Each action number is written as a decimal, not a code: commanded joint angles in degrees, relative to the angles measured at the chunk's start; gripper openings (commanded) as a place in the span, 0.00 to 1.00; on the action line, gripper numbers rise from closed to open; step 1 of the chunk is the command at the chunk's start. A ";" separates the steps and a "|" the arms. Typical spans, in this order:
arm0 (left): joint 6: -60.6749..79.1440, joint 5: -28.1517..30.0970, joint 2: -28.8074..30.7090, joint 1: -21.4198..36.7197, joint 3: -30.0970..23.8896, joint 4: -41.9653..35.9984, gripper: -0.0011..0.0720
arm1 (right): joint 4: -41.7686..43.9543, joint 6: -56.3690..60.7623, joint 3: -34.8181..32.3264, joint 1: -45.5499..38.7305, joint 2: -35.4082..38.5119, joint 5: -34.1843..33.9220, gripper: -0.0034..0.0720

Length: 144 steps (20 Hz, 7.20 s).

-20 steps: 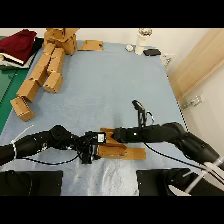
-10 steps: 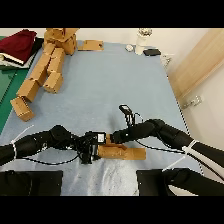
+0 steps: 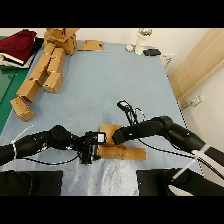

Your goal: Fold the box.

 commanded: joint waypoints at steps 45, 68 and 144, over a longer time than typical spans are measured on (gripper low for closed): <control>0.00 0.04 0.02 0.00 0.00 0.00 0.80 | -4.81 -38.53 -9.60 3.41 9.60 -2.99 0.69; 0.00 0.04 0.04 0.00 0.00 0.00 0.80 | -39.58 39.06 -3.39 -10.93 11.30 -29.00 0.05; 0.00 0.04 0.04 0.00 0.00 0.00 0.80 | -20.63 48.59 -12.92 0.20 10.32 -12.31 0.05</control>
